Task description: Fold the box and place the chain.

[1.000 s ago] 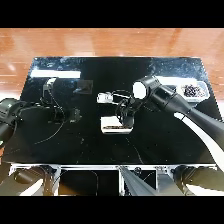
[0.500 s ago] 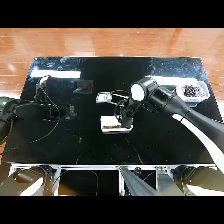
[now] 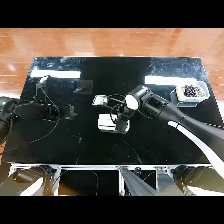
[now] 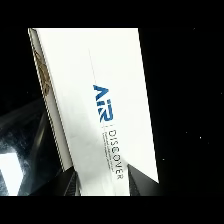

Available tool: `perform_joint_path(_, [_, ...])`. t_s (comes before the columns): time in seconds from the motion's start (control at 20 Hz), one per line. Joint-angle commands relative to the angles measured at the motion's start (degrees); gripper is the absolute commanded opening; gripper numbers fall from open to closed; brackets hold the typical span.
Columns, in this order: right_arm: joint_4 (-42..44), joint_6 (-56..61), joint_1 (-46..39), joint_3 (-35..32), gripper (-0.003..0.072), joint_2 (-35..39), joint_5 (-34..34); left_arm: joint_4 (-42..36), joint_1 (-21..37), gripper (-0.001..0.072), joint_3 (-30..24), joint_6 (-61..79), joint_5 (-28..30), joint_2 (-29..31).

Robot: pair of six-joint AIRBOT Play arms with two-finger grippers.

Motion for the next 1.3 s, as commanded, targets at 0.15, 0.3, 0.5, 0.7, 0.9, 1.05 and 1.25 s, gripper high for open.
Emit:
perform_joint_path(0.15, [0.46, 0.83, 0.35, -0.11, 0.039, -0.04, 2.34, -0.24, 0.07, 0.0544, -0.02, 0.0, -0.04, -0.02])
perform_joint_path(0.3, [0.72, 0.83, 0.35, -0.11, 0.0392, -0.04, 3.32, -0.26, 0.07, 0.0544, -0.02, 0.0, -0.07, -0.02])
perform_joint_path(0.5, [0.81, 0.92, 0.35, -0.11, 0.0588, -0.02, 3.48, -0.44, -0.13, 0.0544, -0.02, 0.0, -0.07, -0.02])
perform_joint_path(0.7, [0.9, 1.05, 0.35, -0.09, 0.0599, -0.02, 3.45, -0.5, -0.15, 0.0544, -0.44, 0.0, -0.15, -0.02])
perform_joint_path(0.9, [0.9, 1.27, 0.35, -0.09, 0.0278, -0.02, 3.56, -1.7, -0.15, 0.0544, -2.43, 0.0, -0.81, -0.02])
perform_joint_path(1.05, [0.9, 1.4, 0.33, -0.09, 0.0072, -0.04, 3.56, -1.77, -0.15, 0.0544, -3.63, 0.0, -0.87, -0.02])
perform_joint_path(1.25, [0.9, 1.92, 0.33, -0.11, 0.0069, -0.07, 3.52, -1.77, -0.15, 0.0544, -3.67, 0.0, -1.2, -0.02])
